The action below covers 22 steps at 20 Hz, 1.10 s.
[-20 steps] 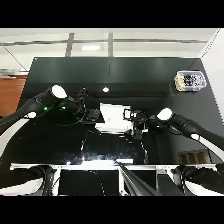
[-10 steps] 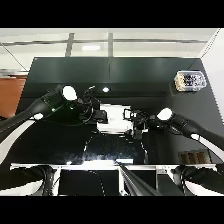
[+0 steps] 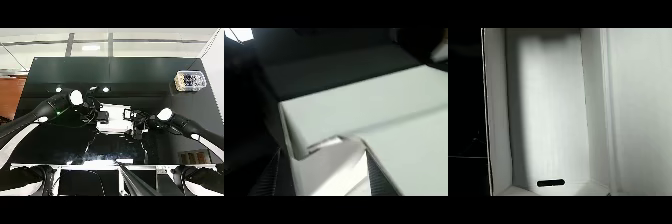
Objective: Fold the box and place the chain.
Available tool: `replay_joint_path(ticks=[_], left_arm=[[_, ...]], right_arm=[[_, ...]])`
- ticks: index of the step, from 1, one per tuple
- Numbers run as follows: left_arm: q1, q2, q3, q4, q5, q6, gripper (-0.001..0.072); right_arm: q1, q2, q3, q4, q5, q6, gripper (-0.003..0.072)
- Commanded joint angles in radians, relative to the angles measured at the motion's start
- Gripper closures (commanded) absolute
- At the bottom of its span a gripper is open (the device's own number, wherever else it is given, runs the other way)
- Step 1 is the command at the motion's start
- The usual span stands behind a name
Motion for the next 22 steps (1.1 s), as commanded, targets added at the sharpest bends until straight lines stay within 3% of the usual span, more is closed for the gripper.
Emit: replay_joint_path(ticks=[1, 5, 9, 12, 14, 16, 18, 19, 21, 22], left_arm=[[-0.023, -0.003, 0.001, 0.091, 0.003, -0.087, 0.0119], [-0.072, -0.005, 0.011, 0.209, -0.027, -0.192, 0.0119], [-0.142, -0.045, 0.084, 0.36, -0.091, -0.283, 0.0119], [-0.17, -0.1, 0.135, 0.384, -0.113, -0.309, 0.0122], [-0.177, -0.111, 0.138, 0.381, -0.112, -0.369, 0.0272], [-0.181, -0.111, 0.138, 0.382, -0.109, -0.381, 0.0278], [-0.182, -0.111, 0.138, 0.381, -0.109, -0.388, 0.0476], [-0.182, -0.111, 0.138, 0.38, -0.108, -0.402, 0.0483], [-0.184, -0.111, 0.138, 0.38, -0.1, -0.411, 0.0668], [-0.187, -0.111, 0.138, 0.379, -0.096, -0.41, 0.0686]], right_arm=[[0.001, 0.0, 0.0, 0.0, 0.0, 0.0, 0.021], [0.001, 0.0, 0.0, 0.0, 0.0, 0.0, 0.021], [0.001, 0.0, 0.0, 0.0, 0.0, 0.0, 0.021], [0.001, 0.0, 0.0, 0.0, 0.0, 0.0, 0.021], [0.001, 0.0, 0.0, 0.0, 0.0, 0.0, 0.021], [0.001, 0.0, 0.0, 0.0, 0.0, 0.0, 0.0211], [0.001, 0.0, 0.0, 0.0, 0.0, 0.0, 0.021], [0.001, 0.0, 0.0, 0.0, 0.0, 0.0, 0.021], [0.001, 0.0, 0.0, 0.0, 0.0, 0.0, 0.021], [0.001, 0.0, 0.0, 0.0, 0.0, 0.0, 0.021]])
